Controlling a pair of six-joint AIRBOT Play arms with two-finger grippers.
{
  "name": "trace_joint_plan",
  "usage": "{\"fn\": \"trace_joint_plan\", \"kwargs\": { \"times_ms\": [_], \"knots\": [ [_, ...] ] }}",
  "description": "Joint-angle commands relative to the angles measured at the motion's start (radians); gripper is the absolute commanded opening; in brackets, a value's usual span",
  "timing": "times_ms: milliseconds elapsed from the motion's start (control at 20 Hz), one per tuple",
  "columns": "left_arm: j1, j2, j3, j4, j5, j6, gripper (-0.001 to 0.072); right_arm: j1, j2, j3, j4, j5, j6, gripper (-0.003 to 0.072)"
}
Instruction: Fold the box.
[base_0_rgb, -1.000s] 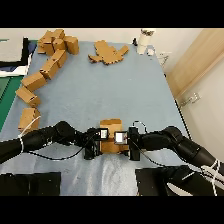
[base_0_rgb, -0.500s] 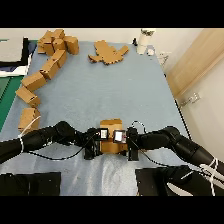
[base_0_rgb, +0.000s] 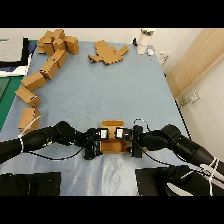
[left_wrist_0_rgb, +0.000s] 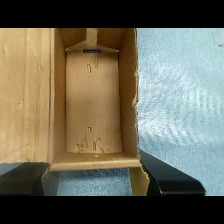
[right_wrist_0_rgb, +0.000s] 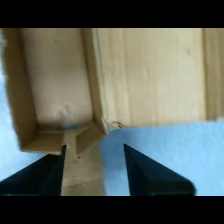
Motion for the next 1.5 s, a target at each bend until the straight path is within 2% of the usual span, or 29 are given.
{"fn": "trace_joint_plan", "kwargs": {
  "times_ms": [0,50,100,150,200,350,450,500,700,900,1050,1450],
  "knots": [
    [0.001,0.0,0.0,0.0,0.0,0.001,0.0477,0.0,0.0,0.031,-0.242,-0.043,0.222,0.0337],
    [0.001,0.0,0.0,0.0,0.0,0.001,0.0477,0.0,0.0,0.047,-0.284,-0.065,0.288,0.0263],
    [0.001,0.0,0.0,0.0,0.0,0.001,0.0477,0.0,0.0,0.068,-0.331,-0.092,0.389,0.0263],
    [0.001,0.0,0.0,0.0,0.0,0.001,0.0477,0.0,0.0,0.09,-0.381,-0.127,0.487,0.0178],
    [0.001,0.0,0.0,0.0,0.0,0.001,0.0477,-0.001,0.0,0.112,-0.442,-0.177,0.602,0.0004],
    [0.001,0.0,0.0,0.0,0.0,0.001,0.0477,-0.024,-0.001,0.145,-0.624,-0.383,1.069,0.0004],
    [0.001,0.0,0.0,0.0,0.001,0.001,0.0477,-0.098,-0.002,0.143,-0.545,-0.513,1.201,0.0003],
    [0.001,0.0,0.0,0.0,0.0,0.001,0.0477,-0.151,-0.002,0.137,-0.441,-0.537,1.21,0.0003],
    [0.001,0.0,0.0,0.0,0.001,0.001,0.0477,-0.295,-0.002,0.04,-0.108,-0.456,1.167,0.0003],
    [0.001,0.0,0.0,0.0,0.0,0.001,0.0477,-0.302,-0.002,-0.035,0.156,-0.353,1.056,0.0003],
    [0.001,0.0,0.0,0.0,0.0,0.001,0.0477,-0.299,0.0,-0.036,0.251,-0.266,0.978,0.0003],
    [0.001,0.0,0.0,0.0,0.0,0.001,0.0477,-0.299,0.0,-0.02,0.321,-0.23,0.882,0.0003]
  ]
}}
